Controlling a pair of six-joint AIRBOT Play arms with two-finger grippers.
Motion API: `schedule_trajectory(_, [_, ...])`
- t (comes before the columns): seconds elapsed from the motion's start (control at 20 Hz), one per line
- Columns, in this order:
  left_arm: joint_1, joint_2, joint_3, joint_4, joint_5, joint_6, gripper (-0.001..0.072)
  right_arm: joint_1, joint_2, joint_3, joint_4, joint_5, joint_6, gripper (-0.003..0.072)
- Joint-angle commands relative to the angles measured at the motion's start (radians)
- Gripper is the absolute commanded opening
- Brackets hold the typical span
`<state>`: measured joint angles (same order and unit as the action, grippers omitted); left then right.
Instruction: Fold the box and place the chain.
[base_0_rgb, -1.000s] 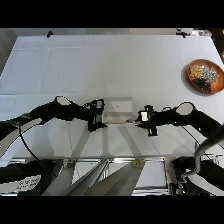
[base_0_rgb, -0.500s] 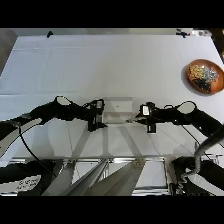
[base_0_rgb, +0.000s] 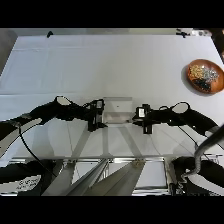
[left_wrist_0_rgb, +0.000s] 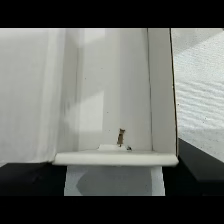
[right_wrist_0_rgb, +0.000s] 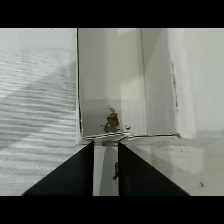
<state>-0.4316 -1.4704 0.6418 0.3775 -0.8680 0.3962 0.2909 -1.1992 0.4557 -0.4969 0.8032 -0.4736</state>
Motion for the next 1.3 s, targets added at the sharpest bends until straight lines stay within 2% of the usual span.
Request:
schedule_trajectory(0.0, [0.0, 0.001, 0.0, 0.0, 0.0, 0.0, 0.0276, 0.007, -0.02, -0.001, 0.006, -0.008, -0.007, 0.0038])
schedule_trajectory(0.25, [0.0, 0.001, 0.0, 0.0, 0.0, 0.0, 0.0276, 0.007, -0.02, -0.001, 0.054, -0.014, -0.01, 0.0037])
schedule_trajectory(0.4, [0.0, 0.001, 0.0, 0.0, 0.0, -0.001, 0.0276, 0.007, -0.016, -0.001, -0.003, 0.017, 0.006, 0.007])
schedule_trajectory(0.45, [0.0, 0.001, 0.0, 0.0, 0.0, 0.0, 0.0276, 0.006, -0.015, -0.001, -0.037, 0.03, 0.018, 0.0125])
schedule_trajectory(0.55, [0.0, 0.001, 0.0, 0.0, 0.0, 0.0, 0.0276, -0.003, -0.015, -0.001, -0.09, 0.034, 0.077, 0.0138])
schedule_trajectory(0.6, [0.0, 0.001, 0.0, 0.0, 0.0, -0.001, 0.0276, -0.013, -0.015, -0.001, -0.093, 0.04, 0.085, 0.0184])
schedule_trajectory(1.0, [0.0, 0.001, 0.0, 0.0, 0.0, -0.001, 0.0276, -0.051, -0.015, -0.001, -0.054, 0.018, 0.124, 0.0184])
schedule_trajectory(1.25, [0.0, 0.001, 0.0, 0.0, 0.0, 0.0, 0.0276, -0.017, -0.015, -0.001, 0.081, -0.003, 0.007, 0.0184])
